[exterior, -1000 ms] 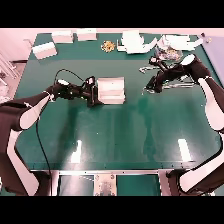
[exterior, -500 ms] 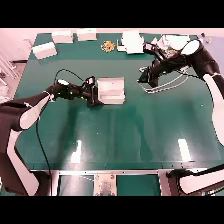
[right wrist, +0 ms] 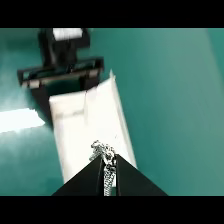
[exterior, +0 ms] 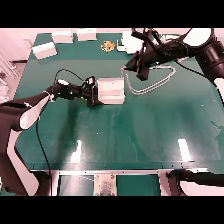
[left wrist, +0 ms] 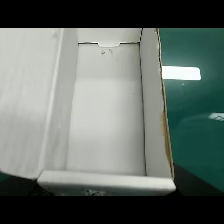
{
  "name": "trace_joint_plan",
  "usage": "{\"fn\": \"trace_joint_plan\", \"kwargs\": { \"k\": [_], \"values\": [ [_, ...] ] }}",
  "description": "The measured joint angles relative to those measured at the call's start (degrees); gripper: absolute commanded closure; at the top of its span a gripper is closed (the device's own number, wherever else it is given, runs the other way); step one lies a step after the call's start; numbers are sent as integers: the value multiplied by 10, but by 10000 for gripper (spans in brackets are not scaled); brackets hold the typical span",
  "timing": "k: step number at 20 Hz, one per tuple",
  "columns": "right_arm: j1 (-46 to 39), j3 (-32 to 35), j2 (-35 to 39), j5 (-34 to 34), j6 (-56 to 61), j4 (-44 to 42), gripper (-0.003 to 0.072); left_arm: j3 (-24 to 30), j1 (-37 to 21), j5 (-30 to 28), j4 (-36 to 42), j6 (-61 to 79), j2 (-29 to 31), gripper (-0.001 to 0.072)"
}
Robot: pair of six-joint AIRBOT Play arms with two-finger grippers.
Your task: Fold the box and place the chain.
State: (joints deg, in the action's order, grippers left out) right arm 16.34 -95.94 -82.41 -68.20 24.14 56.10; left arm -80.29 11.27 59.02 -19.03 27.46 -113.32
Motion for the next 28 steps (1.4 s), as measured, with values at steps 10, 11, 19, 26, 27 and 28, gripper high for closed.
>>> {"fn": "trace_joint_plan", "kwargs": {
  "k": [10, 11, 19, 26, 27, 28],
  "values": [
    [73, -16, -5, 123, 38, 3, 685, 0, 0, 0, 0, 0, 0, 197],
    [75, -16, -9, 122, 47, 4, 685, 0, 0, 0, 0, 0, 0, 196],
    [77, 30, -37, 110, 85, 5, 685, 0, 0, 0, 0, 0, 0, 197],
    [62, 74, -104, 120, 92, 5, 210, 0, 0, 0, 0, 0, 0, 196],
    [59, 75, -113, 121, 92, 7, 89, 0, 0, 0, 0, 0, 0, 196],
    [56, 76, -118, 122, 92, 9, 89, 0, 0, 0, 0, 0, 0, 197]
  ]
}}
